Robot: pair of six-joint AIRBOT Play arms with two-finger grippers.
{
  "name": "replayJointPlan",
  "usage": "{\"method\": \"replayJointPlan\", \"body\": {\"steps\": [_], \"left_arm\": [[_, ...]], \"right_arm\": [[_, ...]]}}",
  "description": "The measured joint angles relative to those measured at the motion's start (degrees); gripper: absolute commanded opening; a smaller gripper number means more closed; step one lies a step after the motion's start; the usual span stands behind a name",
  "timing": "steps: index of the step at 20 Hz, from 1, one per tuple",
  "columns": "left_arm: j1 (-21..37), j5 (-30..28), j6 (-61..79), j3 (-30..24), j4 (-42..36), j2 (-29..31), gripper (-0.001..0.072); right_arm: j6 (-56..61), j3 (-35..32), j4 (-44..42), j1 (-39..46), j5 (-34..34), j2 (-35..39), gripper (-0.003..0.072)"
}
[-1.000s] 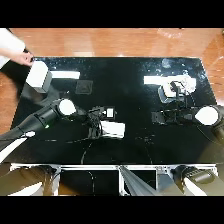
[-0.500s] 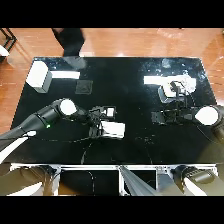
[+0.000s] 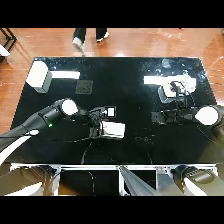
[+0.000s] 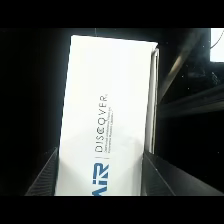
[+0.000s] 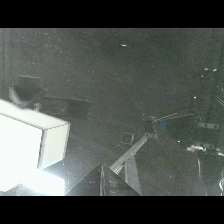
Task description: Fold the box and place the chain.
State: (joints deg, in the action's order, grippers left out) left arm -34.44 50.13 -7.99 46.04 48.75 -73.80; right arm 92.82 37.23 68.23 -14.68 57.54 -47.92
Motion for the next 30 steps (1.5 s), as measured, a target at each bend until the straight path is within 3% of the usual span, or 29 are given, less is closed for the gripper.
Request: {"method": "replayJointPlan", "body": {"steps": [2,7,11,16,20,24,27,30], "left_arm": [[0.00,0.28,-0.37,0.15,0.09,-0.26,0.0337],[0.00,4.70,-5.16,3.17,1.88,-0.33,0.0310],[0.81,10.12,-15.19,6.64,8.74,-0.17,0.0311],[6.80,17.25,-26.73,8.17,16.65,2.10,0.0313],[17.88,21.59,-32.22,8.39,20.65,6.91,0.0319],[34.82,22.32,-34.58,8.35,22.08,10.71,0.0319],[47.84,18.16,-36.30,8.35,22.21,11.63,0.0320],[58.31,10.36,-37.66,8.35,21.62,11.32,0.0319]], "right_arm": [[0.00,0.00,0.00,0.00,0.00,0.00,0.0018],[0.00,0.00,0.00,0.00,0.00,0.00,0.0018],[0.00,0.00,0.00,0.00,0.04,0.00,0.0018],[-0.04,0.00,0.00,0.00,0.04,0.00,0.0018],[-0.24,0.00,0.02,0.00,0.04,0.00,0.0018],[-0.85,0.00,0.02,0.00,-0.26,0.00,0.0018],[-1.11,0.00,0.00,0.00,-1.49,0.00,0.0018],[-1.27,0.00,0.00,0.00,-2.93,0.00,0.0018]]}}
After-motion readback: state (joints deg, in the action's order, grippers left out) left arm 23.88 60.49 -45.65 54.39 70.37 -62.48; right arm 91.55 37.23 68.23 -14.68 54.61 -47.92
